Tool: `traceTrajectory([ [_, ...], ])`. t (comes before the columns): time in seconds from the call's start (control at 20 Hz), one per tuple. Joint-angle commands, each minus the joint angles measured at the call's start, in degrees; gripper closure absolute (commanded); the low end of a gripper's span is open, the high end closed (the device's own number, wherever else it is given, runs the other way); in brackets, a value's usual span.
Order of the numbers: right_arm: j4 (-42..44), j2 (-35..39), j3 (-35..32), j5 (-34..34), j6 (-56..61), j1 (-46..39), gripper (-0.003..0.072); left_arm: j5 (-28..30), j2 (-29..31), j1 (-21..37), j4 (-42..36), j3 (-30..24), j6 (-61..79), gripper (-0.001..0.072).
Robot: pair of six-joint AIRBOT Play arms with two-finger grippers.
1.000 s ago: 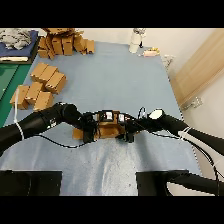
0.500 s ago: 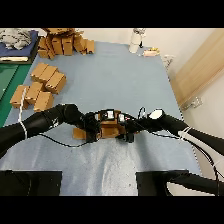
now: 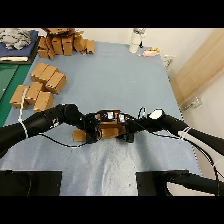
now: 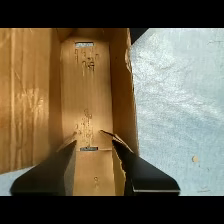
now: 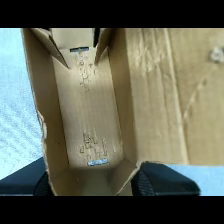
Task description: Fold the box.
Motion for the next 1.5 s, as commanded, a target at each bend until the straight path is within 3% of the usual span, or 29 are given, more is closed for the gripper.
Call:
traceTrajectory([
  [0.0,-0.07,0.02,0.04,-0.02,0.02,-0.02,0.0115,-0.20,0.00,0.13,2.27,-0.02,-2.91,0.0357],
  [0.05,-0.07,0.02,0.04,-0.04,0.02,-0.02,0.0115,-0.28,0.09,0.13,4.74,-0.02,-5.92,0.0360],
  [0.1,-0.07,0.02,0.04,-0.02,0.02,-0.02,0.0115,-0.98,0.42,0.13,8.44,0.02,-10.21,0.0563],
  [0.15,-0.09,0.02,0.04,-0.02,0.02,-0.02,0.0115,-2.64,1.20,0.13,13.88,0.04,-14.51,0.0695],
  [0.35,-0.96,0.02,0.02,-0.02,0.04,-0.02,0.0115,-8.33,7.74,2.58,33.77,-0.24,-38.01,0.0696],
  [0.6,-0.94,0.02,0.02,-0.02,2.25,-0.02,0.0115,-11.93,17.59,13.97,34.40,-5.35,-50.62,0.0695],
  [0.75,-0.92,0.02,0.02,-0.02,4.96,-0.02,0.0115,-14.64,20.33,18.14,34.38,-8.66,-57.18,0.0695],
  [1.15,-0.92,0.02,0.02,-0.92,6.73,-0.02,0.0115,-13.33,20.44,18.56,22.18,-15.61,-57.96,0.0695],
  [1.45,-0.90,0.02,0.04,-1.51,6.73,-0.02,0.0115,-7.87,16.65,18.56,5.09,-16.92,-56.59,0.0694],
])
